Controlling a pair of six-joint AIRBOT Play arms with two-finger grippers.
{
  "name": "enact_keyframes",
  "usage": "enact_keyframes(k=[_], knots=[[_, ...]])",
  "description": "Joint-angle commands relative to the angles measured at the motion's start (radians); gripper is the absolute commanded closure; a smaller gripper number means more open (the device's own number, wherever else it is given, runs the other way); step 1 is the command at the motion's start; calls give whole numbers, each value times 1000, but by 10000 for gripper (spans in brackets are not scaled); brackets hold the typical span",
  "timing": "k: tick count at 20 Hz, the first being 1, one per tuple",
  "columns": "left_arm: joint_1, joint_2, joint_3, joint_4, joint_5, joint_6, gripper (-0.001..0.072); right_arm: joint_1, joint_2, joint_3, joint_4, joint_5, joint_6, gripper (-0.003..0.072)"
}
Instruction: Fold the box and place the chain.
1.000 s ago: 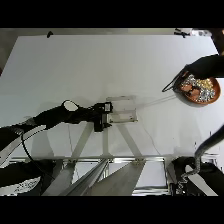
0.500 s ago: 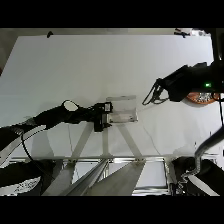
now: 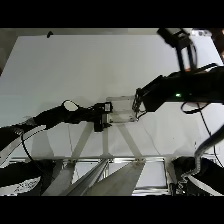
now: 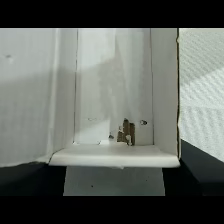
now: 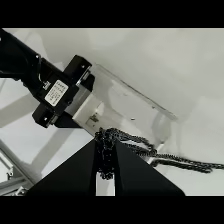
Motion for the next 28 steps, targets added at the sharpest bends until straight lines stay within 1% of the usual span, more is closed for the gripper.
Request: enact_keyframes(k=[1,5,7,10,11,14,16,20,23,27,28], knots=[[0,1,0,0,0,0,557,62,-69,-56,-5,-52,45,678],[0,1,0,0,0,0,557,101,-146,-111,6,-109,54,678],[0,1,0,0,0,0,557,106,-175,-137,7,-107,68,677],[0,1,0,0,1,0,557,106,-183,-204,8,-122,76,676],[0,1,0,0,0,0,557,106,-183,-233,16,-145,79,676],[0,1,0,0,0,0,557,105,-187,-328,66,-278,80,676],[0,1,0,0,0,0,557,106,-208,-362,90,-347,94,676],[0,1,0,0,0,0,557,106,-300,-365,120,-381,93,676],[0,1,0,0,0,0,557,105,-357,-365,121,-438,98,675],[0,1,0,0,0,0,557,105,-383,-365,131,-503,100,671],[0,1,0,0,0,0,557,105,-383,-365,130,-521,100,650]])
